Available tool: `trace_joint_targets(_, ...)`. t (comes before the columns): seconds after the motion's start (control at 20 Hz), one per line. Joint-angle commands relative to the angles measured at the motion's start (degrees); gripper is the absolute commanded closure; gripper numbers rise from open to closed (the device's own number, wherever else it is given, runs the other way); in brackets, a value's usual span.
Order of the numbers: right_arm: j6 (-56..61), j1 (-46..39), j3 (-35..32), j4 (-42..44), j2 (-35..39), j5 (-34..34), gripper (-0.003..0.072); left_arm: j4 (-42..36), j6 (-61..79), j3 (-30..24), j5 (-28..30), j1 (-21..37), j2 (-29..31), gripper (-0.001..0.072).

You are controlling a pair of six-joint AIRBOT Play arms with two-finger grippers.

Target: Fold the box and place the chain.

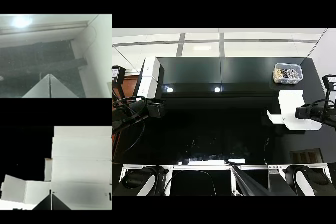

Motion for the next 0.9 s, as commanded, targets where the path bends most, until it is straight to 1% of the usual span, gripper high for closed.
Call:
trace_joint_targets(0.0, 0.0, 0.1, 0.0, 0.0, 0.0, 0.0, 0.0673, 0.0, 0.0, 0.0, 0.0, 0.0, 0.0, 0.0688)
trace_joint_targets(0.45, 0.0, 0.0, 0.0, 0.0, 0.0, 0.0, 0.0673, 0.0, 0.0, 0.0, 0.0, 0.0, 0.0, 0.0689)
trace_joint_targets(0.55, 0.0, 0.1, 0.0, 1.0, 0.0, -0.4, 0.0673, 0.0, 0.0, 0.0, 0.0, 0.0, 0.0, 0.0689)
trace_joint_targets(0.7, 0.1, 0.1, 0.0, 5.8, 0.0, -4.6, 0.0673, 0.0, 0.0, 0.0, 0.0, 0.0, 0.0, 0.0689)
trace_joint_targets(0.75, -0.2, 0.1, 0.0, 8.1, 0.0, -6.9, 0.0672, 0.0, 0.0, 0.0, 0.1, 0.0, 0.0, 0.0688)
trace_joint_targets(0.8, -0.1, 0.0, 0.0, 8.0, -0.5, -12.1, 0.066, 0.0, 0.0, 0.0, 1.2, 0.0, 0.0, 0.0689)
trace_joint_targets(0.85, 0.4, 0.0, 0.0, 7.8, -1.4, -17.2, 0.0329, 0.0, 0.0, 0.0, 3.7, 0.0, -0.3, 0.0689)
